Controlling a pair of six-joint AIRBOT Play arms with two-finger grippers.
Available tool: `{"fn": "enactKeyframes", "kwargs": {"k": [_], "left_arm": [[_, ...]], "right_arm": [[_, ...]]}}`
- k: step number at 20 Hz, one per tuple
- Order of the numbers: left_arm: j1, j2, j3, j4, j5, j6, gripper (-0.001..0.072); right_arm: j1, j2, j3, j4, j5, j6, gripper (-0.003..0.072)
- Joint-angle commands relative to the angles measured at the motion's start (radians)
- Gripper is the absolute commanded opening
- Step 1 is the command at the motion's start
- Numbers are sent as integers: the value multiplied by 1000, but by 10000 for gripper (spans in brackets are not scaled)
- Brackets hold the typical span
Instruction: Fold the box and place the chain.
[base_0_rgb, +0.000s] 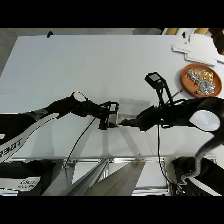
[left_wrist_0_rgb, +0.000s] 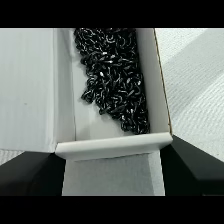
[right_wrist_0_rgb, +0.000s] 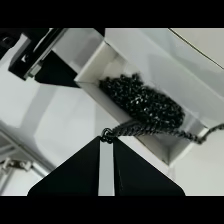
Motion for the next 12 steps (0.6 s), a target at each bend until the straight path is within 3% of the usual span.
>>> {"fn": "enactKeyframes", "kwargs": {"k": [1, 3, 8, 12], "left_arm": [[1, 0, 1, 0, 0, 0, 207], [1, 0, 1, 0, 0, 0, 207], [1, 0, 1, 0, 0, 0, 207], [1, 0, 1, 0, 0, 0, 207]], "right_arm": [[6, -78, -3, 4, -39, -13, 149], [6, -93, -2, 0, -36, -14, 211], [-39, -82, 95, -118, 10, -40, 209], [-184, -87, 144, -267, 23, -36, 204]]}}
